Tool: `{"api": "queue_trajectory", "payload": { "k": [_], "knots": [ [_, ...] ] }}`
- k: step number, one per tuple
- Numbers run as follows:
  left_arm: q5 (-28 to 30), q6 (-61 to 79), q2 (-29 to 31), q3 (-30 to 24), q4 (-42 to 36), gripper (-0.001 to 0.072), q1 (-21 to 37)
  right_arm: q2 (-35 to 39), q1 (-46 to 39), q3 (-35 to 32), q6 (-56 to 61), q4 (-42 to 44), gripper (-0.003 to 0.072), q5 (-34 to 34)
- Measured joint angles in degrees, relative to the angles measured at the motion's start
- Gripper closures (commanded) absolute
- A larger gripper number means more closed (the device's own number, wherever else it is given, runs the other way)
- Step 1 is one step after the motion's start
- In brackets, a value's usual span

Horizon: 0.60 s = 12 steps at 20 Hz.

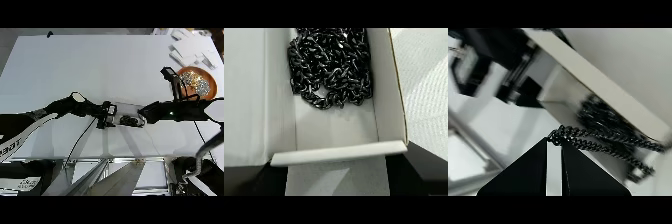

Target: Fold the box and place the chain.

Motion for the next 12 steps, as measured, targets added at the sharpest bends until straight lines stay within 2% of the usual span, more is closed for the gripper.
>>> {"api": "queue_trajectory", "payload": {
  "k": [4, 9, 11, 12],
  "knots": [
    [0.0, 0.0, 0.0, 0.0, 0.0, 0.0638, 0.0, 0.4, 2.5, 0.0, -1.9, 5.2, 0.0673, -3.9],
    [0.0, 0.0, 0.0, 0.0, 0.0, 0.0638, 0.0, -2.0, 3.6, 0.0, -2.6, 4.8, 0.0656, -5.8],
    [0.0, 0.0, 0.0, 0.0, 0.0, 0.0638, 0.0, -4.5, 3.7, 0.0, -2.6, 3.5, 0.0484, -5.7],
    [0.0, 0.0, 0.0, 0.0, 0.0, 0.0638, 0.0, -6.0, 3.8, 0.0, -2.7, 2.7, 0.0455, -5.5]
  ]
}}
